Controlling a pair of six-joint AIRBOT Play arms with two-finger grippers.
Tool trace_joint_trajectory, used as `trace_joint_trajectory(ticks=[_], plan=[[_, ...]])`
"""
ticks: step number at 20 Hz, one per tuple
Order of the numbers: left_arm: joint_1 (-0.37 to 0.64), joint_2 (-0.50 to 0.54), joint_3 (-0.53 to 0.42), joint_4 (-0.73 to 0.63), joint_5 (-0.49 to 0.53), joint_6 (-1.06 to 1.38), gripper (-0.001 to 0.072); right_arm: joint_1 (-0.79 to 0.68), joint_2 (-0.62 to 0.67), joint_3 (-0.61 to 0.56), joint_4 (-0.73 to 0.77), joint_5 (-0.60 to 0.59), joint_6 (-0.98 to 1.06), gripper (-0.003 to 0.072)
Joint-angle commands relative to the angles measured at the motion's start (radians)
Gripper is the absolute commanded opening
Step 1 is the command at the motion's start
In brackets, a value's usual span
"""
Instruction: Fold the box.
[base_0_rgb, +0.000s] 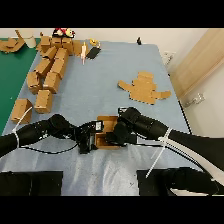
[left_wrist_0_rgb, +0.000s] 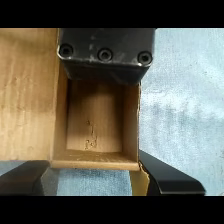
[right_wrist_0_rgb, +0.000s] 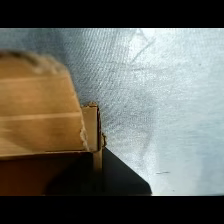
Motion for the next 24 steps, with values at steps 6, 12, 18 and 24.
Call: trace_joint_trajectory(ticks=[6, 12, 18, 24], plan=[[0.0, 0.0, 0.0, 0.0, 0.0, -0.001, 0.0504, 0.002, 0.008, 0.057, -0.015, -0.03, -0.022, 0.039], [0.0, 0.0, 0.0, 0.0, 0.0, -0.001, 0.0504, -0.003, 0.071, 0.085, -0.026, -0.092, 0.002, 0.0389], [0.0, 0.0, 0.0, 0.0, 0.0, -0.001, 0.0505, -0.003, 0.198, 0.085, -0.082, -0.142, 0.084, 0.0388], [0.0, 0.0, 0.0, 0.0, 0.0, -0.001, 0.0504, -0.142, 0.193, 0.063, -0.055, -0.161, -0.049, 0.0002]])
